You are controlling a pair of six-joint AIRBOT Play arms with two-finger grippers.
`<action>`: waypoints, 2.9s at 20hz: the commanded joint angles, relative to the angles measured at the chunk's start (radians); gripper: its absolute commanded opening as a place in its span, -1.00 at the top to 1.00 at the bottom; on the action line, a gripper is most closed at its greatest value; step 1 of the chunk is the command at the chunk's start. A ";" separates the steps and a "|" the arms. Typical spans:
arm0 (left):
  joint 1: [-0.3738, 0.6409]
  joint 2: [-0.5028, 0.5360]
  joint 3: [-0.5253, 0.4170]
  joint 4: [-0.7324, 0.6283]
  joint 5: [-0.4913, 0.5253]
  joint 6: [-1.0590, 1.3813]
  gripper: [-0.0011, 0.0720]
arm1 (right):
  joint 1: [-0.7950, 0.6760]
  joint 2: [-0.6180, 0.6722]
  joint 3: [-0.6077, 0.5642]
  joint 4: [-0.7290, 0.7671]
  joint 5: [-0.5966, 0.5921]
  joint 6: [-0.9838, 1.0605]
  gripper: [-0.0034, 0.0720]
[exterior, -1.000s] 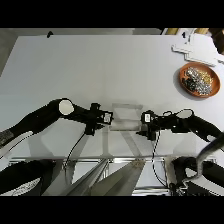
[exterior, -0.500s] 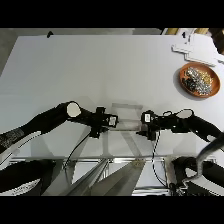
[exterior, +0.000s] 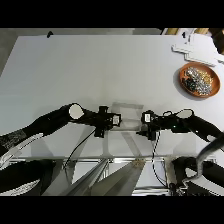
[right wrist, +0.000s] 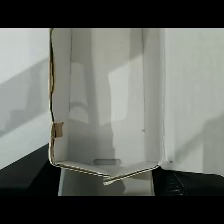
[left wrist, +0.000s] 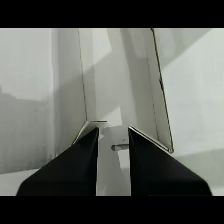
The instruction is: Fold the box and place the chain.
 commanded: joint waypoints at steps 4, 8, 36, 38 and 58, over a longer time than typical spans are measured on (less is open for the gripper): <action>-0.025 -0.016 0.000 -0.037 0.005 0.003 0.10 | 0.000 0.001 0.001 0.000 0.000 0.001 -0.18; -0.025 -0.024 0.000 -0.036 0.003 0.002 -0.44 | 0.000 0.001 0.001 0.000 0.000 0.001 -0.18; 0.269 -0.002 -0.018 0.145 -0.260 -1.282 0.96 | 0.000 0.001 0.001 0.000 0.000 0.001 -0.18; 0.254 -0.019 -0.018 0.139 -0.247 -1.328 0.96 | 0.000 0.001 0.001 0.000 0.000 0.001 -0.18; 0.145 0.090 -0.017 0.037 -0.144 -1.427 0.34 | 0.000 0.001 0.001 0.000 0.000 0.001 -0.18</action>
